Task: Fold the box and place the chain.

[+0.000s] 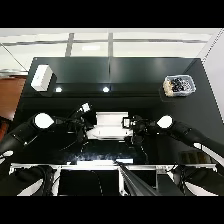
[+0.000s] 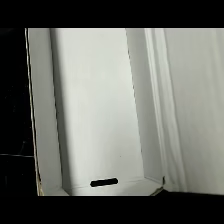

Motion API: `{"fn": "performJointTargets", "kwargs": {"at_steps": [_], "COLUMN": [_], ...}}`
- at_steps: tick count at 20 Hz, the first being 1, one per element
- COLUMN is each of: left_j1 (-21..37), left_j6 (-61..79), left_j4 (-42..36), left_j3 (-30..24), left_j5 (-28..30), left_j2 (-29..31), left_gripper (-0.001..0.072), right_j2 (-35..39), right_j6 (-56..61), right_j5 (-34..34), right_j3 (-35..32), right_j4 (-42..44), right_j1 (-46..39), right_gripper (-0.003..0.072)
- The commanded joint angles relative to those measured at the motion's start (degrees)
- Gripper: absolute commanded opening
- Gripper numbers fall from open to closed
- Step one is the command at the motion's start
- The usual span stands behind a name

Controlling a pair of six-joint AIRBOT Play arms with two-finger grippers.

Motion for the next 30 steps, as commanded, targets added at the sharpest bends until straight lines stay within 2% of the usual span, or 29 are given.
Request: {"fn": "performJointTargets", "kwargs": {"at_steps": [1, 3, 6, 8, 17, 21, 23, 24, 26, 27, 28, 30], "left_j1": [1.77, 1.79, 1.79, 1.79, 2.14, 2.14, 2.14, 2.14, 2.08, 1.97, 1.68, 0.20], "left_j6": [-0.11, -2.03, -10.32, -12.83, -15.02, -14.36, -13.97, -13.55, -11.15, -9.16, -7.43, -4.37], "left_j4": [3.06, 6.12, 16.79, 20.48, 19.37, 18.97, 18.95, 18.82, 18.82, 18.82, 18.80, 18.56], "left_j3": [-0.04, -0.04, -0.02, -0.02, -0.02, 0.04, 0.04, 0.04, 0.04, 0.04, 0.04, 0.04], "left_j5": [-3.78, -5.57, -5.49, -5.64, -4.72, -4.55, -4.11, -4.00, -4.42, -4.46, -4.28, -3.61], "left_j2": [-1.92, -3.02, -2.99, -3.02, -2.58, 1.38, 4.35, 5.95, 8.41, 9.07, 9.22, 8.85], "left_gripper": [0.0031, 0.0030, 0.0030, 0.0030, 0.0031, 0.0051, 0.0286, 0.0366, 0.0371, 0.0443, 0.0686, 0.0709], "right_j2": [0.00, 0.02, 0.02, 0.00, 0.02, 0.00, 0.02, 0.02, 0.00, 0.00, 0.00, 0.00], "right_j6": [0.02, 0.02, 0.02, 0.02, 0.02, 0.02, 0.02, 0.02, 0.02, 0.02, 0.02, 0.00], "right_j5": [0.02, 0.02, 0.02, 0.02, 0.02, 0.02, 0.02, 0.04, 0.04, 0.02, 0.02, 0.02], "right_j3": [0.00, 0.00, 0.00, 0.00, 0.00, 0.00, 0.00, 0.00, 0.00, 0.00, 0.00, 0.00], "right_j4": [0.00, 0.00, 0.00, -0.02, 0.00, 0.00, 0.00, 0.00, 0.00, 0.00, 0.00, 0.00], "right_j1": [0.02, 0.02, 0.02, 0.02, 0.02, 0.02, 0.02, 0.02, 0.02, 0.02, 0.02, 0.02], "right_gripper": [0.0554, 0.0554, 0.0554, 0.0554, 0.0555, 0.0555, 0.0554, 0.0554, 0.0554, 0.0555, 0.0555, 0.0554]}}
